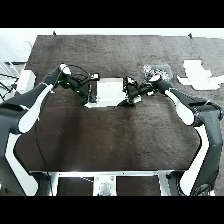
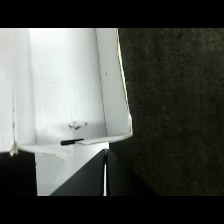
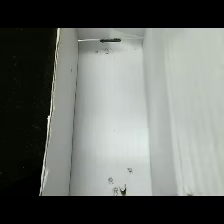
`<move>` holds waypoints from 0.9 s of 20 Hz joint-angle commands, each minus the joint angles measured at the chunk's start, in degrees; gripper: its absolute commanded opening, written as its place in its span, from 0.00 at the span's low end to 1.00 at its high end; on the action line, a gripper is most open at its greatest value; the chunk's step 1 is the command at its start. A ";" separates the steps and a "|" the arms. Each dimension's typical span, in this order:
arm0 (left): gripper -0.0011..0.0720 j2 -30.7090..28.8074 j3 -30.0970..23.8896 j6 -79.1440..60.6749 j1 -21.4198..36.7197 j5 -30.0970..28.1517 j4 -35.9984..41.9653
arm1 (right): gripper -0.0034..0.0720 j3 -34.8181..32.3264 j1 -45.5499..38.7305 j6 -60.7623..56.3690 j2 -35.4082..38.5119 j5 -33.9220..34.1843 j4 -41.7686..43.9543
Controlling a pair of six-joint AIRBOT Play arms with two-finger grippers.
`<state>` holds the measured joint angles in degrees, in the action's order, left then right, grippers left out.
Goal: Fold the box and place the chain.
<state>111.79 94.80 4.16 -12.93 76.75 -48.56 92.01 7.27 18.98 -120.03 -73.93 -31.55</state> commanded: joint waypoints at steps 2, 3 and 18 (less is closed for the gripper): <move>0.03 -2.62 0.07 -0.09 0.85 2.38 0.68 | 0.82 -0.02 0.02 -0.04 0.04 -0.07 0.00; 0.03 -3.96 0.07 0.83 0.90 2.47 0.68 | 0.82 -0.02 0.02 -0.04 0.04 -0.07 0.00; 0.03 -30.99 -26.14 49.20 5.38 -20.57 2.71 | 0.82 -0.02 0.02 -0.04 0.04 -0.07 0.00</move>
